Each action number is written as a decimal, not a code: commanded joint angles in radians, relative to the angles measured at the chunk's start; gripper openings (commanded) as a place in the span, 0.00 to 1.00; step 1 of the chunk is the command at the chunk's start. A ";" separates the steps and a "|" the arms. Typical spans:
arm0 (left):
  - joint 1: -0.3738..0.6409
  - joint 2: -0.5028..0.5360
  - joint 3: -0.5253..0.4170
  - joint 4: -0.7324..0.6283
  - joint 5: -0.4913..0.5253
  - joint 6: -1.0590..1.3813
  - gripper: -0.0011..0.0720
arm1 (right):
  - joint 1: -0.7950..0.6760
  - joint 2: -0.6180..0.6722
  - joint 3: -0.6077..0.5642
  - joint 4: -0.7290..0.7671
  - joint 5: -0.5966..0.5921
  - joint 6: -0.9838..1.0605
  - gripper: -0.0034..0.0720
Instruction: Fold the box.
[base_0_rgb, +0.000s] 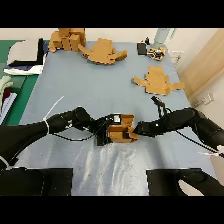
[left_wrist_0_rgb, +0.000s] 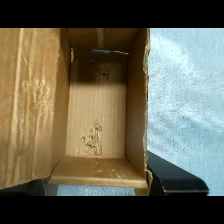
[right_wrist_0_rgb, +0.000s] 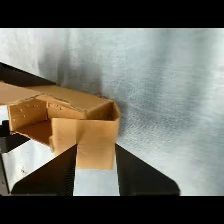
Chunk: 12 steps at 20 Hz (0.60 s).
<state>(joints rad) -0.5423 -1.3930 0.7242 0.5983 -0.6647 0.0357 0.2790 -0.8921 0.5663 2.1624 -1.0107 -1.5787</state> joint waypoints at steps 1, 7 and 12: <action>0.000 0.000 0.000 0.000 0.000 0.000 0.79 | 0.064 -0.038 0.004 0.018 0.016 0.018 0.56; 0.000 0.000 0.000 0.000 0.000 0.000 0.79 | 0.154 -0.094 0.034 -0.061 0.085 0.145 0.56; 0.000 0.000 0.000 0.000 0.000 0.000 0.79 | 0.319 -0.137 0.139 -0.375 0.066 0.519 0.56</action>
<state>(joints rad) -0.5423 -1.3930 0.7242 0.5983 -0.6647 0.0357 0.5125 -1.0000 0.6514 1.9671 -0.9386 -1.2854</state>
